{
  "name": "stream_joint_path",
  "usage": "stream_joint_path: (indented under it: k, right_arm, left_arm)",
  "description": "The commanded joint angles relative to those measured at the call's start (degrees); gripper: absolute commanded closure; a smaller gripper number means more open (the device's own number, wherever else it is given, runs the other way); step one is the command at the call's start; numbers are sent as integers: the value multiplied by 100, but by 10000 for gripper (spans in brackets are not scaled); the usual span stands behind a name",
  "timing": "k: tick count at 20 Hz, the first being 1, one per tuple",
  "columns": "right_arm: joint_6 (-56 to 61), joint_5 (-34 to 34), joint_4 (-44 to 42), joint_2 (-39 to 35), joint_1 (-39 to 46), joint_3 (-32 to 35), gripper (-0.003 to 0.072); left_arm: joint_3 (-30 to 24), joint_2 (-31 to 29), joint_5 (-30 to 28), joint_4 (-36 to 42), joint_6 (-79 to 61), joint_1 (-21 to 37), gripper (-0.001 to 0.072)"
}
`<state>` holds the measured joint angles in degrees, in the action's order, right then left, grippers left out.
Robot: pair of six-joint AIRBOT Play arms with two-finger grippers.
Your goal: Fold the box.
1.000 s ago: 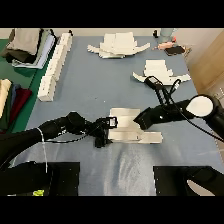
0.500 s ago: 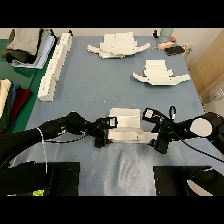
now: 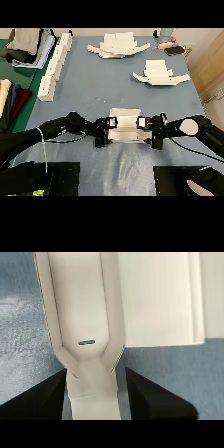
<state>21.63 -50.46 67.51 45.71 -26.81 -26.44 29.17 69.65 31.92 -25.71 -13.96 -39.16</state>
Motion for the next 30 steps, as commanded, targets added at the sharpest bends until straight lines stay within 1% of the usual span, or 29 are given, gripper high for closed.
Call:
stream_joint_path:
  k: [1, 3, 4, 5, 6, 8, 9, 13, 14, 15, 16, 17, 20, 23, 26, 27, 28, 30]
  right_arm:
    - [-420, 293, -243, 170, -4, 13, 220]
    - [-525, 326, -398, 256, -7, 13, 311]
    - [-568, 291, -575, 256, -11, 13, 408]
    - [-584, 262, -726, 254, -26, 13, 426]
    - [-581, 236, -769, 254, -61, 13, 472]
    - [-579, 251, -848, 254, -107, 13, 527]
    - [-581, 258, -916, 256, -116, 13, 544]
    - [-627, 345, -1132, 271, -129, 15, 541]
    - [-625, 365, -1141, 323, -170, 15, 488]
    - [-625, 391, -1156, 402, -221, 15, 376]
    - [-627, 417, -1211, 487, -240, 15, 217]
    - [-629, 472, -1250, 575, -254, 15, 83]
    - [-658, 490, -1198, 601, -254, 13, 74]
    - [-638, 439, -957, 505, -254, 13, 74]
    - [-422, 417, -890, 396, -249, 13, 75]
    - [-151, 415, -765, 341, -249, 11, 112]
    - [520, 376, -507, 258, -249, -4, 206]
    - [2546, 96, 404, 42, -249, -94, 583]
  left_arm:
    - [4, 0, -2, 0, 0, -4, 190]
    - [4, 0, 0, 0, 0, -4, 190]
    - [4, 0, -2, 0, 0, -4, 190]
    - [4, 0, -2, 0, 0, -4, 190]
    - [4, 0, -2, 0, 0, -4, 190]
    - [4, 0, -2, 0, 0, -4, 190]
    - [4, 0, -2, 0, 0, -4, 191]
    - [4, 0, -2, 0, 0, -4, 190]
    - [4, 0, -2, 0, 0, -4, 190]
    - [4, 0, -2, 0, 0, -4, 190]
    - [4, 0, 0, 0, 0, -4, 190]
    - [4, 0, -2, 0, 0, -4, 190]
    - [4, 0, 0, 0, 0, -4, 190]
    - [4, 0, 0, 0, 0, -4, 190]
    - [4, 0, -2, 0, 0, -4, 190]
    - [4, 0, -2, 0, 0, -4, 190]
    - [4, 0, 0, 0, 0, -4, 190]
    - [4, 0, 0, 0, 0, -4, 190]
